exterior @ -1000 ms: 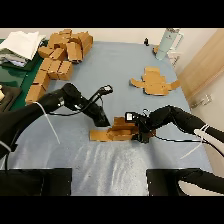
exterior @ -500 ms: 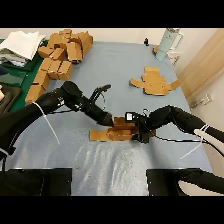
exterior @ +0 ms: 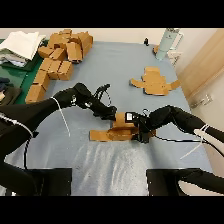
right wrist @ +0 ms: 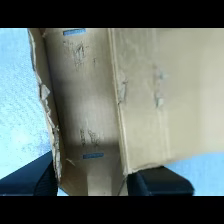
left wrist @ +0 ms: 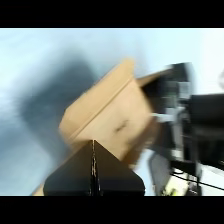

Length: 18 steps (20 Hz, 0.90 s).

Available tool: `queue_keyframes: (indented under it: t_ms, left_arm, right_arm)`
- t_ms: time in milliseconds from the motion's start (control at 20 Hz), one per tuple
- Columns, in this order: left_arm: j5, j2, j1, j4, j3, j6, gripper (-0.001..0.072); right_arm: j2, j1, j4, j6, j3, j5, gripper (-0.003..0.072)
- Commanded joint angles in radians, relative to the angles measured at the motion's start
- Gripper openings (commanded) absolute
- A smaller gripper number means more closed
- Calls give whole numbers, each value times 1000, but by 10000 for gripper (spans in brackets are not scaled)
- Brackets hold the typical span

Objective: Fold the box.

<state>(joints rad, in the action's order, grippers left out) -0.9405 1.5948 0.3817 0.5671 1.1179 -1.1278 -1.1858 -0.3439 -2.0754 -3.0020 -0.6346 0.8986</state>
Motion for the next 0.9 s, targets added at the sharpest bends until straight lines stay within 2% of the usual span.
queue_keyframes:
  t_ms: [0, 250, 400, 500, 600, 700, 850]
  left_arm:
    - [7, 28, -1, 106, 8, -76, 14]
    - [41, 25, -3, 97, 10, -13, 15]
    - [16, -34, -19, 58, 11, 144, 14]
    - [-5, -124, -48, 57, -6, 230, 14]
    - [-5, -245, -76, 58, -66, 365, 13]
    - [-9, -377, -75, 59, -166, 567, 13]
    - [86, -559, -43, 75, -343, 702, 13]
  right_arm:
    - [0, 0, 0, 0, 0, 0, 503]
    - [0, 0, 0, 0, 0, 0, 503]
    - [0, 0, 0, 0, 0, 0, 503]
    - [0, 0, 0, 0, 0, 0, 504]
    - [0, 0, 0, 0, 0, 0, 503]
    - [0, 0, 0, 0, 0, 0, 503]
    - [0, 0, 0, 0, 0, 0, 503]
